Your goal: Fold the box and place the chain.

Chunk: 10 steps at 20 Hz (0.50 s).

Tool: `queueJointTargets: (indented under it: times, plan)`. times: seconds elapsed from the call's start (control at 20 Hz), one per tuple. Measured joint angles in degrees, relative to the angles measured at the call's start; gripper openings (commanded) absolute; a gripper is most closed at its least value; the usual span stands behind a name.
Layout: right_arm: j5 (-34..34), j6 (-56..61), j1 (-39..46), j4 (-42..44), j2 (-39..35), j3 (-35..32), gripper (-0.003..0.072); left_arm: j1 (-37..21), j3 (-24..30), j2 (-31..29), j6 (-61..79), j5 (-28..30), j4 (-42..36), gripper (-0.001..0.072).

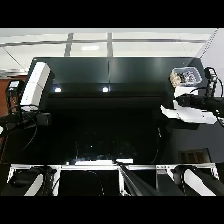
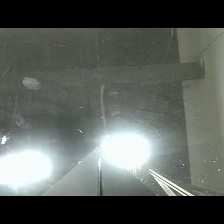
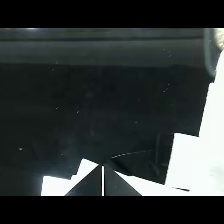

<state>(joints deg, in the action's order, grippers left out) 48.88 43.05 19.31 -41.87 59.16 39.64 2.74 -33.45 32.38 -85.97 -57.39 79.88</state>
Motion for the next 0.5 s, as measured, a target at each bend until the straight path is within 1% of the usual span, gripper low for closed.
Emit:
queueJointTargets:
  times: [0.5]
  plan:
    - [1.29, 0.59, 0.07, -0.04, -0.04, -0.15, 0.0019, 0.0, -0.02, 0.02, 0.0, 0.0, 0.0, 0.0027]
